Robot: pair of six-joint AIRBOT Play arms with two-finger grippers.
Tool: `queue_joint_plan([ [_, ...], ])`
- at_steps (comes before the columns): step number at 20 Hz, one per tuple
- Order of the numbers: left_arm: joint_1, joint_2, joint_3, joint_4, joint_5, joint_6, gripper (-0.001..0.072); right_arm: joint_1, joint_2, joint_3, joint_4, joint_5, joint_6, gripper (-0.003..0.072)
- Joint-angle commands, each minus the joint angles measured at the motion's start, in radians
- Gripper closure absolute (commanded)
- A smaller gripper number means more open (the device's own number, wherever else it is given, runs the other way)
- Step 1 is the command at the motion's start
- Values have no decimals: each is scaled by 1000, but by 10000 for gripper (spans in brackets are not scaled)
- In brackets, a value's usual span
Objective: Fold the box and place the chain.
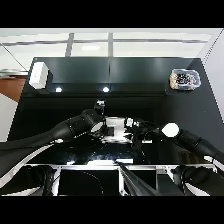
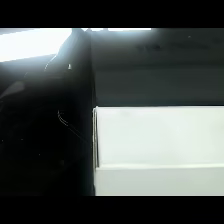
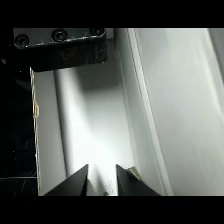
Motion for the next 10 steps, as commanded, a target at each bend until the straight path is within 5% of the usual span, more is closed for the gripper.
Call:
queue_joint_plan([
  [1, 0, 0, 0, 0, 1, 1, 679, 3, -3, 0, 5, -13, 15, 371],
  [3, 0, 0, 0, 0, 1, 1, 678, 2, -4, 0, 1, -18, 14, 517],
  [5, 0, 0, 0, 0, 1, 1, 678, 2, -4, 0, 1, -28, 15, 387],
  [6, 0, 0, 0, 0, 1, 1, 678, 2, -3, 0, 1, -32, 15, 396],
  [7, 0, 0, 0, 0, 1, 0, 678, 2, -3, 0, 0, -33, 14, 576],
  [8, 0, 0, 0, -1, 1, 1, 678, -1, 5, 5, -4, -26, 17, 656],
  [10, 0, 0, 0, -1, -1, 1, 678, -27, 53, 17, -28, 40, 103, 656],
])
